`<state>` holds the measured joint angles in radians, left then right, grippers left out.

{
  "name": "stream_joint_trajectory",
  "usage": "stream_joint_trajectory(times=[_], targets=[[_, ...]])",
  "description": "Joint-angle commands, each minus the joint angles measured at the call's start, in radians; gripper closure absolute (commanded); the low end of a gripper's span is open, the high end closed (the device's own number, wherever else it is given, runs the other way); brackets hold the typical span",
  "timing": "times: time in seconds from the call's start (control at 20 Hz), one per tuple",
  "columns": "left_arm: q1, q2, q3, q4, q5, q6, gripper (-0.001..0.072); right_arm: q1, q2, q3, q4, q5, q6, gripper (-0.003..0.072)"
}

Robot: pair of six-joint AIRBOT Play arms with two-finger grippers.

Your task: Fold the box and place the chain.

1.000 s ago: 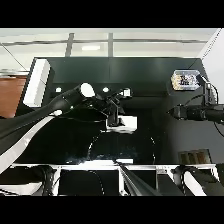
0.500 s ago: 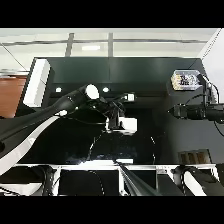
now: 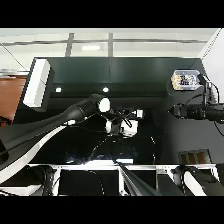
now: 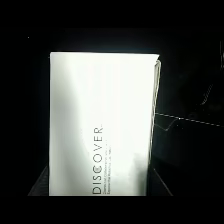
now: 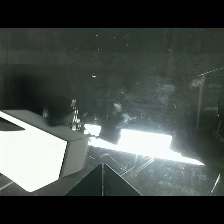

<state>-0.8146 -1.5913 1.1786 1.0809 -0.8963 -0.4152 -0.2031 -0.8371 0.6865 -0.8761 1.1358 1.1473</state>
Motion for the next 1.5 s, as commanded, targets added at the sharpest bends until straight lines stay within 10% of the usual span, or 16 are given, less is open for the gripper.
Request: stream_joint_trajectory(times=[0.0,0.25,0.45,0.85,1.45], targets=[[0.004,0.043,0.001,0.164,-0.072,-0.200,0.0433,-0.001,0.001,0.000,-0.001,0.000,0.000,0.0674],[0.229,0.243,-0.063,0.417,-0.253,-0.717,0.0432,-0.001,0.001,0.000,-0.001,0.000,0.000,0.0674],[0.609,0.412,-0.225,0.466,-0.400,-1.001,0.0432,-0.001,0.001,0.000,-0.016,-0.001,0.001,0.0674],[1.186,0.498,-0.379,0.452,-0.333,-1.005,0.0432,-0.001,0.001,0.000,-0.015,-0.002,0.001,0.0674],[1.293,0.496,-0.419,0.344,0.009,-0.729,0.0431,-0.001,0.001,0.000,-0.015,-0.055,0.007,0.0674]])
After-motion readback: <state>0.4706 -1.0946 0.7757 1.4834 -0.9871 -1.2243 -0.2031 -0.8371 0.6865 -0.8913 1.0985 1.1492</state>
